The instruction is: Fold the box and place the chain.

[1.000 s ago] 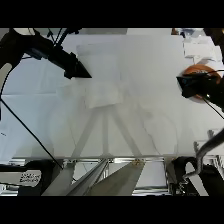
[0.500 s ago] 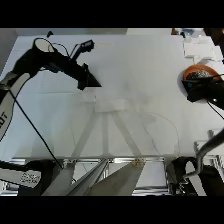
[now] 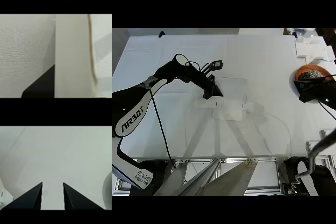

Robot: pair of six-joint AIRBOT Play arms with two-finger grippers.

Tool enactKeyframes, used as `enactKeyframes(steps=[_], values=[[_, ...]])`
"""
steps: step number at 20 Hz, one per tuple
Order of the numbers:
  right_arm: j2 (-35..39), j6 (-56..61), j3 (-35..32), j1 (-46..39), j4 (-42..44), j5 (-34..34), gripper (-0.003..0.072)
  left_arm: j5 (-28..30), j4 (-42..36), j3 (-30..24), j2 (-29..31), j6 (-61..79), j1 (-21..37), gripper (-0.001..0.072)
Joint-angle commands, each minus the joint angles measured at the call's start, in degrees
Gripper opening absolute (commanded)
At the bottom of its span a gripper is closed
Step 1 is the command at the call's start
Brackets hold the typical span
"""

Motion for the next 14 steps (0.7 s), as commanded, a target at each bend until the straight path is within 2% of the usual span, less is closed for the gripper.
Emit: enactKeyframes(steps=[1, 9, 14], values=[[0.04, 0.83, 0.07, -0.02, 0.0, 0.02, 0.0294, 4.02, 0.04, -0.02, -0.92, 1.46, -0.28, 0.001], [0.04, 0.85, 0.07, -0.02, 0.0, -0.02, 0.0293, 7.41, -2.89, -0.02, -2.91, 1.46, -0.26, 0.0007], [0.04, 0.83, 0.07, -0.02, 0.0, -0.02, 0.0291, 7.17, 0.39, -0.02, -3.74, 1.44, -0.39, 0.001]])
